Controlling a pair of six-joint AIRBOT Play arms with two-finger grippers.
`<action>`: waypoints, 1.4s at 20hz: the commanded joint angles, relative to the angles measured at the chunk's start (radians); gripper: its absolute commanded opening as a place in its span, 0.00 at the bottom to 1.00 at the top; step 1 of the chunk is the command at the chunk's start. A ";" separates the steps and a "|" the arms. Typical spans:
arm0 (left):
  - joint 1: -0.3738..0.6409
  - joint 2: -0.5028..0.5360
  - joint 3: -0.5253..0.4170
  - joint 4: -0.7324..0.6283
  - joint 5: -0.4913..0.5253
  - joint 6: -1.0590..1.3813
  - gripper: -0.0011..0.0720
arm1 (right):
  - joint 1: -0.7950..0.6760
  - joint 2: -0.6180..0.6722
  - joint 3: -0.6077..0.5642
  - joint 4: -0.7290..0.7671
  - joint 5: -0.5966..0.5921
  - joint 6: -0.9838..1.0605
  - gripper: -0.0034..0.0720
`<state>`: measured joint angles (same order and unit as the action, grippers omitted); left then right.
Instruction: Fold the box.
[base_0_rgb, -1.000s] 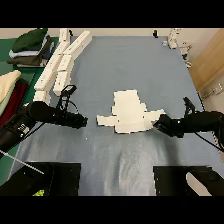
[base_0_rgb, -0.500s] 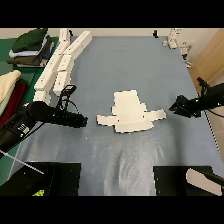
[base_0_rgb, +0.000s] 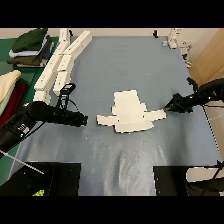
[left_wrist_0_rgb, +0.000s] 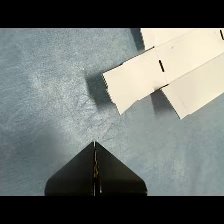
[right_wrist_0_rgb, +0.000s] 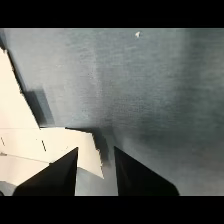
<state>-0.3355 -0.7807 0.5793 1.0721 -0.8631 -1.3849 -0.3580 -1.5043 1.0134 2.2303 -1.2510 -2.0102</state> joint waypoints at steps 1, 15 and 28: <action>0.000 0.001 0.000 -0.002 0.017 0.000 0.03 | -0.001 -0.066 0.010 0.020 -0.012 -0.052 0.50; 0.000 0.001 0.000 -0.034 0.000 0.000 0.03 | 0.104 -0.115 0.010 0.108 -0.188 -0.154 0.42; 0.046 0.000 0.001 -0.044 0.011 -0.029 0.03 | 0.341 0.071 -0.166 0.198 -0.012 -0.187 0.05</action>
